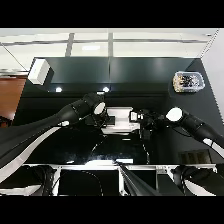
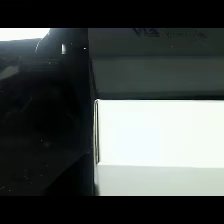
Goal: Fold the box and place the chain.
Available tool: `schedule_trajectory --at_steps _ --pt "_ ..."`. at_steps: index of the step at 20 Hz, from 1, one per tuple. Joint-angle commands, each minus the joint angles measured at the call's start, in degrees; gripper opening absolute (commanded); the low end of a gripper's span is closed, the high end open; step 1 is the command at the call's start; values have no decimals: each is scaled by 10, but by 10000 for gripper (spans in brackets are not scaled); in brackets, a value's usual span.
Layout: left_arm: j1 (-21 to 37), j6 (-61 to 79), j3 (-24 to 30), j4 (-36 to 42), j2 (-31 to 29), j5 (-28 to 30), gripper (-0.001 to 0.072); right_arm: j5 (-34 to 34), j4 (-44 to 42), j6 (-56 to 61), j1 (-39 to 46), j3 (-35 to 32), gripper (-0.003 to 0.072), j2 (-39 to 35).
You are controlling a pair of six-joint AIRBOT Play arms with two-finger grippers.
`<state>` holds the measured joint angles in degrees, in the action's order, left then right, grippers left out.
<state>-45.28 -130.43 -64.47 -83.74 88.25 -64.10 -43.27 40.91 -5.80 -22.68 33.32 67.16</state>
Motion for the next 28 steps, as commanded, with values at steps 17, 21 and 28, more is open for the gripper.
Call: schedule_trajectory --at_steps 17,21,28 --pt "0 2 -1 3 0 -1 29 26 -128 9 -27 0 288 46" --pt "0 1 -1 3 0 -1 29 40 -118 65 -24 0 267 45" --pt "0 1 -1 4 0 -20 29 -34 108 487 129 12 16 -75"
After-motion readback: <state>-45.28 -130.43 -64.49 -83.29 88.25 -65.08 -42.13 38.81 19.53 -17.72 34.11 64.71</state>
